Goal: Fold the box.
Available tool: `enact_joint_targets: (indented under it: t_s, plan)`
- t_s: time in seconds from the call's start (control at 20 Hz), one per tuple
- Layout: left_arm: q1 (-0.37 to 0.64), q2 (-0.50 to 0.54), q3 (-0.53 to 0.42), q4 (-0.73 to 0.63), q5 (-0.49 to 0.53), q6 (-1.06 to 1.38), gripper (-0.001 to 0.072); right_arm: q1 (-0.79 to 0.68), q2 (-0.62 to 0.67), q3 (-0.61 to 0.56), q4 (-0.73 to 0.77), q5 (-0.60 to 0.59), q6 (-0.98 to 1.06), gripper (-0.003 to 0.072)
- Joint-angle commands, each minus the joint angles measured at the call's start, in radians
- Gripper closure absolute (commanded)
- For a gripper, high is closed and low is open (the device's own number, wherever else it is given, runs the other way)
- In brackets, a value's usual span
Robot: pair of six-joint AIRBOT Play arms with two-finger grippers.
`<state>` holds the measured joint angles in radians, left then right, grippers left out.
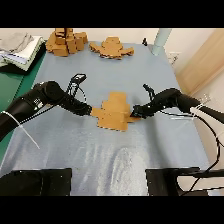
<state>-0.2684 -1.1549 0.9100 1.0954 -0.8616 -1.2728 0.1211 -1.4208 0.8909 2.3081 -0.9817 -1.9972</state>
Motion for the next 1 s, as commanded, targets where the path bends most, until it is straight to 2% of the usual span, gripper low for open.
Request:
enact_joint_targets:
  t_s: [0.0,0.05,0.2,0.3,0.35,0.4,0.45,0.7,0.95]
  plan:
    - [0.0,-0.001,0.001,-0.004,0.005,-0.011,0.0698,0.037,-0.005,0.014,0.006,-0.003,-0.005,0.0591]
    - [0.0,-0.001,0.001,-0.013,0.003,-0.011,0.0698,0.042,-0.005,0.014,0.006,-0.003,-0.006,0.0677]
    - [0.002,-0.001,0.001,-0.056,-0.002,-0.01,0.0697,0.05,-0.002,0.014,0.009,-0.011,-0.017,0.0687]
    - [0.002,0.0,0.007,-0.09,-0.008,0.001,0.0696,0.058,0.007,0.013,0.025,-0.057,-0.059,0.0687]
    - [0.002,0.0,0.017,-0.098,-0.016,0.018,0.0617,0.069,0.017,0.007,0.025,-0.075,-0.081,0.0687]
    - [0.002,0.0,0.027,-0.101,-0.021,0.024,0.0212,0.081,0.037,-0.012,0.027,-0.074,-0.087,0.0687]
    - [0.01,0.0,0.038,-0.101,-0.023,0.023,0.0056,0.089,0.059,-0.035,0.031,-0.073,-0.092,0.0687]
    - [0.126,-0.032,0.043,-0.123,-0.073,0.05,0.0066,0.139,0.21,-0.161,0.034,-0.02,-0.206,0.0687]
    - [0.201,-0.184,0.044,-0.463,-0.132,0.295,0.0066,0.188,0.248,-0.176,0.027,0.043,-0.22,0.0687]
